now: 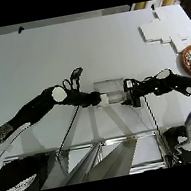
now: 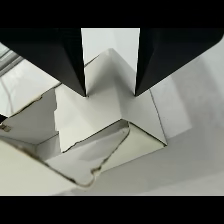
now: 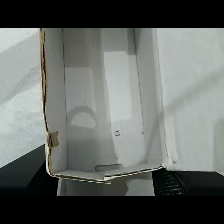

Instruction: Fold the box and place the chain.

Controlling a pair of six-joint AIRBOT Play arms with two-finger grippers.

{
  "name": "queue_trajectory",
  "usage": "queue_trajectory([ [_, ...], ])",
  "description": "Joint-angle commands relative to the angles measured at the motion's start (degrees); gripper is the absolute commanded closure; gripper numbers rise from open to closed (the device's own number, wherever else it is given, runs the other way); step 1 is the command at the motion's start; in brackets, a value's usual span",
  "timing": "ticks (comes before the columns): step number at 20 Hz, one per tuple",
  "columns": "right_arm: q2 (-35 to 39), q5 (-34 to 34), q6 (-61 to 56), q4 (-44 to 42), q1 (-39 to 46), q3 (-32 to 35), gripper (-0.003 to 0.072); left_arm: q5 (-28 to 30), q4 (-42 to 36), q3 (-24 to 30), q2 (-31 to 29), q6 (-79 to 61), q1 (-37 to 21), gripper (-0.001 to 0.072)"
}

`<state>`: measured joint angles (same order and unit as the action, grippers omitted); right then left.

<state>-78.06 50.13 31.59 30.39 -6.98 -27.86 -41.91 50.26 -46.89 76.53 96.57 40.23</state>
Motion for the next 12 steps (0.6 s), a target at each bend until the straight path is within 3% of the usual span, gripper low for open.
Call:
queue_trajectory([
  [1,-0.02,0.02,-0.02,0.0,0.02,0.02,0.0358,-3.37,9.22,-2.03,0.85,8.85,0.74,0.0357],
  [7,-0.04,0.04,-0.02,0.0,0.02,0.0,0.0358,-6.34,15.17,-5.81,2.51,16.15,2.64,0.0357],
  [12,-0.04,0.02,-0.02,0.0,0.02,0.02,0.0358,-20.02,22.69,-17.59,10.58,23.74,5.46,0.0361],
])
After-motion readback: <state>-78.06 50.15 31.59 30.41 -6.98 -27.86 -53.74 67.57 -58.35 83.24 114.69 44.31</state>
